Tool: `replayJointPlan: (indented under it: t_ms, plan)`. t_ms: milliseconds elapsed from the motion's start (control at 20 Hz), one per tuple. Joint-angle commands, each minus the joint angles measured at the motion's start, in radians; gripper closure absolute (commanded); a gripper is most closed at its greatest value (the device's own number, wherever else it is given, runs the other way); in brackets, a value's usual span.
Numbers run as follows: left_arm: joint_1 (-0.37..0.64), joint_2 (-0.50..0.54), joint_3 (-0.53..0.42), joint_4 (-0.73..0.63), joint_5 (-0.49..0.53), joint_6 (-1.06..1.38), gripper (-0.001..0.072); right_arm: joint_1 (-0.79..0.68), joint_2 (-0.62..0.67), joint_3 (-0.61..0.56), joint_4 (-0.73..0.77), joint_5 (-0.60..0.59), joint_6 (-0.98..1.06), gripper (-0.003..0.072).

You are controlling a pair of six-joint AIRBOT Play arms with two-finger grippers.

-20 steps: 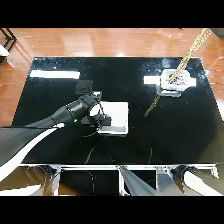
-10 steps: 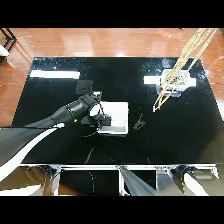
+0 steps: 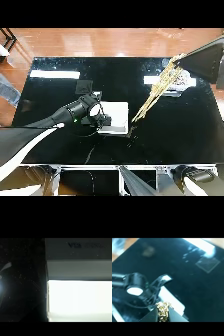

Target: Fold the box and place the chain.

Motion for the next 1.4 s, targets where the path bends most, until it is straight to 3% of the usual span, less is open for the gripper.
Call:
replayJointPlan:
  t_ms: [0, 400, 1050, 1200, 1350]
  plan:
    - [0.000, 0.000, 0.000, 0.001, 0.001, 0.000, 0.0685, 0.078, -0.001, 0.000, 0.004, 0.017, 0.032, 0.0666]
    - [0.000, 0.000, 0.000, 0.004, 0.002, 0.000, 0.0685, 0.222, -0.083, -0.001, 0.048, -0.127, 0.065, 0.0666]
    - [0.000, 0.000, 0.000, 0.004, 0.003, 0.000, 0.0685, 0.222, -0.240, -0.009, -0.012, -0.114, 0.074, 0.0665]
    - [0.000, 0.000, 0.000, 0.005, 0.003, 0.000, 0.0685, 0.238, -0.240, -0.107, -0.013, -0.105, 0.080, 0.0665]
    - [0.001, 0.000, 0.000, 0.008, 0.003, 0.000, 0.0685, 0.301, -0.241, -0.267, -0.016, -0.176, 0.080, 0.0665]
